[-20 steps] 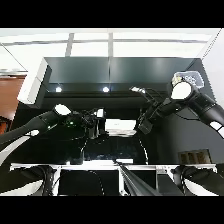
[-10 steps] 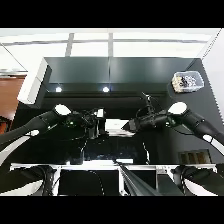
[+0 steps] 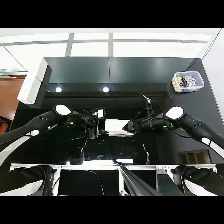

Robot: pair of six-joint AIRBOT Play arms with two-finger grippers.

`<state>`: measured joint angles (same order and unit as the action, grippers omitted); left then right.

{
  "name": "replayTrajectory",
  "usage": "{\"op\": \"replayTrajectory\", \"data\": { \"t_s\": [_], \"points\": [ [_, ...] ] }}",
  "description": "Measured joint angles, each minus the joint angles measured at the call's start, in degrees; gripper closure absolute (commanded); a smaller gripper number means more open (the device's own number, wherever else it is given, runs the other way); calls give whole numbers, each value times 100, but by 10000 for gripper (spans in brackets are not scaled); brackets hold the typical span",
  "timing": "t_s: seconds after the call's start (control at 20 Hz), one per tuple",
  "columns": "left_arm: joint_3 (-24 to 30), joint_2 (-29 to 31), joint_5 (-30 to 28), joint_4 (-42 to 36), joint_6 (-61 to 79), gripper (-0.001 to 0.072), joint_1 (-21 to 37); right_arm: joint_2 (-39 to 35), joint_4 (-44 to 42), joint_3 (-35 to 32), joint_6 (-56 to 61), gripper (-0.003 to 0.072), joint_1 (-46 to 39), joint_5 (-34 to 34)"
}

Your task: Fold the box and place the chain.

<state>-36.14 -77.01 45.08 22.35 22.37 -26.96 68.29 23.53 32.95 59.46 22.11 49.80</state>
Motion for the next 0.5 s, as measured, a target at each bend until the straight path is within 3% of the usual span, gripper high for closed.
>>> {"op": "replayTrajectory", "data": {
  "t_s": [0.15, 0.2, 0.25, 0.5],
  "points": [
    [0, 0, 35, -94, -9, 356, 0, -149, 181, 168, 22, 667, -87, 116],
    [0, 0, 33, -98, -17, 258, 0, -289, 181, 310, 35, 667, -179, 313],
    [0, 2, 31, -96, -52, 19, 0, -448, 247, 463, 50, 667, -297, 549],
    [-151, 337, -214, 603, -848, -2, 57, -1794, 1991, 1207, 1010, 667, -1377, 1825]
  ]
}}
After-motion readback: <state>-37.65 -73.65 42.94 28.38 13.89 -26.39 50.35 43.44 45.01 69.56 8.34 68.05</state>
